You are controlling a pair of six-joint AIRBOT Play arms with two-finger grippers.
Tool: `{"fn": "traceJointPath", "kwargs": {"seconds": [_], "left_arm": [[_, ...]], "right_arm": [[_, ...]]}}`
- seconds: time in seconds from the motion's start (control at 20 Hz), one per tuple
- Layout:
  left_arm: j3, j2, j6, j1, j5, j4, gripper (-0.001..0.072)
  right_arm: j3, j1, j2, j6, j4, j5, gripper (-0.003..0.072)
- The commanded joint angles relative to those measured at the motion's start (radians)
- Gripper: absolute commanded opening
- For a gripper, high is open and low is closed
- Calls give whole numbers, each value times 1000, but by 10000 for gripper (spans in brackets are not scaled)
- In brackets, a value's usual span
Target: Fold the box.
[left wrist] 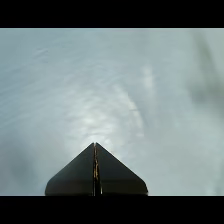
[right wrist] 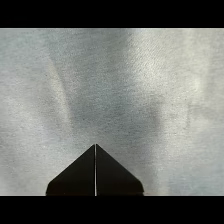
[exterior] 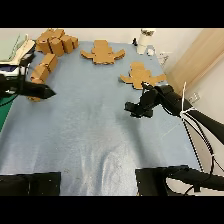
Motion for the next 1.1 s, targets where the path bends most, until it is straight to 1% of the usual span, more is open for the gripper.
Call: {"fn": "traceJointPath", "kwargs": {"seconds": [0.0, 0.1, 0.2, 0.4, 0.5, 0.7, 1.05], "left_arm": [[103, -39, -174, -211, -10, 46, 13], [130, -72, -226, -293, -11, 47, 13], [129, -95, -227, -356, -17, 47, 13], [128, -150, -236, -434, -37, 46, 13], [128, -168, -235, -465, -28, 43, 13], [128, -175, -235, -507, -27, 39, 13], [128, -175, -235, -512, -27, 39, 13]], "right_arm": [[1, 0, -1, 0, 0, 0, 4], [1, 0, -1, 0, 0, 0, 4], [1, 0, -1, 0, 0, 0, 4], [1, 0, -1, 0, 0, 0, 4], [1, 0, -1, 0, 0, 0, 4], [1, 0, 0, 0, 0, 0, 4], [1, 0, -1, 0, 0, 0, 3]]}}
